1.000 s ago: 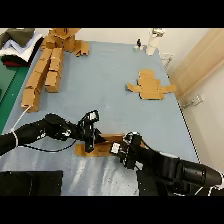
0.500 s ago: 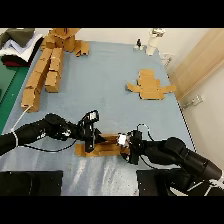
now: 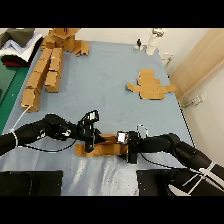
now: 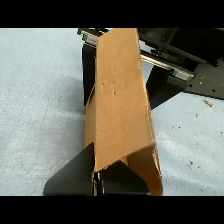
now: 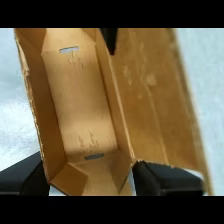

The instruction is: Fold the box.

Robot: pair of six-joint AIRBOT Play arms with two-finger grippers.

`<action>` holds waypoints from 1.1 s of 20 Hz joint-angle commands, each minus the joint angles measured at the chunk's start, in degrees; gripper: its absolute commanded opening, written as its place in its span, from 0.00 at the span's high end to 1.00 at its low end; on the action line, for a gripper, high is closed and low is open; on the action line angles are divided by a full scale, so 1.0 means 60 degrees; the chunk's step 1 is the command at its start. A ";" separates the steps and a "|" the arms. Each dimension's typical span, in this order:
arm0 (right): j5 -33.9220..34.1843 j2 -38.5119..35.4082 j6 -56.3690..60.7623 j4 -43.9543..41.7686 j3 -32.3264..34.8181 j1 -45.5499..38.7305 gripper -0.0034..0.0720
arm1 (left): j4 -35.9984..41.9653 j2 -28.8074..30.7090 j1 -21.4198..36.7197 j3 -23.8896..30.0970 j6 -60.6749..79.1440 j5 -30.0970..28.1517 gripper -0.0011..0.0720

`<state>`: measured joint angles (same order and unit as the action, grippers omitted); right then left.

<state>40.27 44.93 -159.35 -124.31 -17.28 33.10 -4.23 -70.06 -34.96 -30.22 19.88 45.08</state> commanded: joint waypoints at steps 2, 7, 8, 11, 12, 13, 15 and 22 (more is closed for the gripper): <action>0.0310 -0.0062 -0.0168 0.0062 -0.0004 -0.0080 0.01 | 0.0000 0.0007 0.0007 -0.0007 0.0004 -0.0007 0.97; 0.0339 -0.0040 -0.0233 0.0131 -0.0004 -0.0076 0.01 | 0.0000 0.0007 0.0007 -0.0004 0.0004 -0.0007 0.97; 0.0350 -0.0015 -0.0484 -0.0015 -0.0004 -0.0076 0.01 | 0.0000 0.0007 0.0007 -0.0004 0.0004 -0.0007 0.97; 0.0306 0.0142 -0.0998 -0.0248 -0.0004 -0.0080 0.01 | 0.0000 0.0007 0.0007 -0.0007 0.0004 -0.0007 0.97; 0.0277 0.0200 -0.1093 -0.0259 -0.0007 -0.0076 0.01 | 0.0000 0.0007 0.0007 -0.0007 0.0004 -0.0007 0.97; 0.0280 0.0248 -0.1173 -0.0299 -0.0007 -0.0076 0.01 | 0.0000 0.0007 0.0007 -0.0004 0.0004 -0.0007 0.97; 0.0270 0.0262 -0.1322 -0.0328 -0.0007 -0.0080 0.01 | 0.0000 0.0007 0.0007 -0.0004 0.0004 -0.0007 0.97; 0.0004 0.0262 -0.1453 -0.0280 -0.0004 -0.0080 0.03 | 0.0000 0.0007 0.0007 -0.0007 0.0004 -0.0007 0.97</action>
<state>41.30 46.46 -167.63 -125.99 -17.28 32.58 -4.25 -70.06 -34.96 -30.20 19.90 45.12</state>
